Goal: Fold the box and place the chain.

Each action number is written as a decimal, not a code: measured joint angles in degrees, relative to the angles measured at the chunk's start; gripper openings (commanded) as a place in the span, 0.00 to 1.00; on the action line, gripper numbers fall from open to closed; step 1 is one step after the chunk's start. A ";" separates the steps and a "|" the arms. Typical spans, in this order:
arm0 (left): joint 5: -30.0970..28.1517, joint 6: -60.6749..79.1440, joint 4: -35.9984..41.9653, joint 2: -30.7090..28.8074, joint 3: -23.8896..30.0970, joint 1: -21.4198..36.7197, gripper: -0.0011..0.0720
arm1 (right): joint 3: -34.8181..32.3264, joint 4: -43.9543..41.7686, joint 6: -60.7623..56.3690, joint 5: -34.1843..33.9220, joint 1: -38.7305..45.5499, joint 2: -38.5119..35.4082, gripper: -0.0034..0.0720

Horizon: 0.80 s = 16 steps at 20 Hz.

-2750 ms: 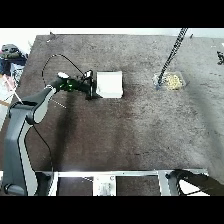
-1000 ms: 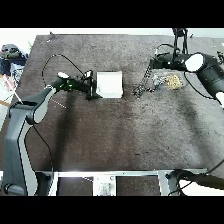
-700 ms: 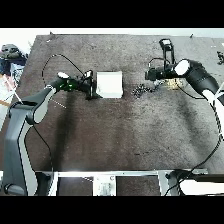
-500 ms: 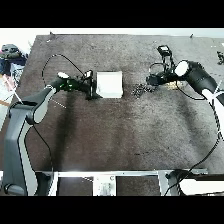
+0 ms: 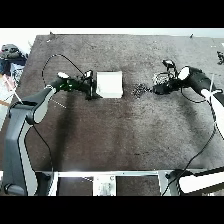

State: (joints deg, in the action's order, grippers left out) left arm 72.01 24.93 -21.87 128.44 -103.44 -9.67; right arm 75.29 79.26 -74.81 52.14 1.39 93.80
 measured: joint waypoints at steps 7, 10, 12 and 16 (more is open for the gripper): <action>0.00 -0.02 0.02 0.00 0.00 0.00 0.74 | 0.00 -0.15 0.24 -5.42 0.31 3.34 0.35; 0.00 -0.02 0.02 0.00 0.00 0.00 0.74 | 0.00 -0.63 0.24 -7.76 0.39 4.17 0.35; 0.00 -0.02 0.00 0.00 0.00 0.00 0.74 | 0.00 -1.07 0.24 -9.14 0.39 4.79 0.34; 0.00 -0.02 0.00 0.00 0.00 0.00 0.74 | 0.00 -2.51 0.79 -11.74 0.28 5.38 0.34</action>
State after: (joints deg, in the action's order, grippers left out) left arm 72.01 24.91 -21.87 128.44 -103.44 -9.67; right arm 75.29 76.75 -74.02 40.40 1.67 99.18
